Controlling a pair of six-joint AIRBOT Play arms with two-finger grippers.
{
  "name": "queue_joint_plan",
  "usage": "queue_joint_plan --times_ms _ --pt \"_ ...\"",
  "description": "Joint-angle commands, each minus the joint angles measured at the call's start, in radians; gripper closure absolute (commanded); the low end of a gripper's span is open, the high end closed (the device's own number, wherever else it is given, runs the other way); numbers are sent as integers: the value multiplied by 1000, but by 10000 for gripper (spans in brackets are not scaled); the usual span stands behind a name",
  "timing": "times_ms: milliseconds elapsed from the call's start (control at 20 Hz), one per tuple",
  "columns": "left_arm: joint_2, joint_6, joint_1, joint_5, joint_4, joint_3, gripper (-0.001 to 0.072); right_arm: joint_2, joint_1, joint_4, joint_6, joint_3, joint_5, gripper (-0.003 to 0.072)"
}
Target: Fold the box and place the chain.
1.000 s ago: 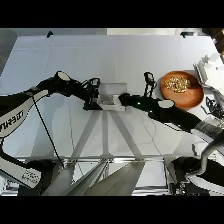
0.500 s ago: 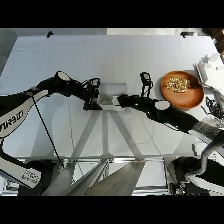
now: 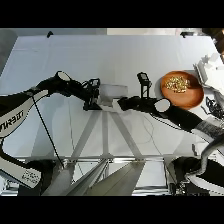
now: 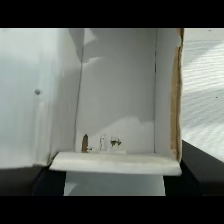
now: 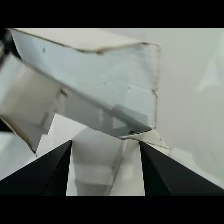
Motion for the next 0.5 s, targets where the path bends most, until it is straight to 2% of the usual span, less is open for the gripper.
queue_joint_plan --times_ms 0,100,150,200,450 --pt "0 -3 0 3 -3 0 319 1 -10 -411 301 35 119 215" --pt "0 -3 0 3 -3 0 319 1 -10 -520 365 53 161 199" --pt "0 -3 0 3 -3 0 319 1 -10 -531 386 55 159 144" --pt "0 -3 0 3 -3 0 319 1 -10 -531 402 55 158 134" --pt "0 -3 0 3 -3 0 319 -10 -10 -531 481 58 154 134"
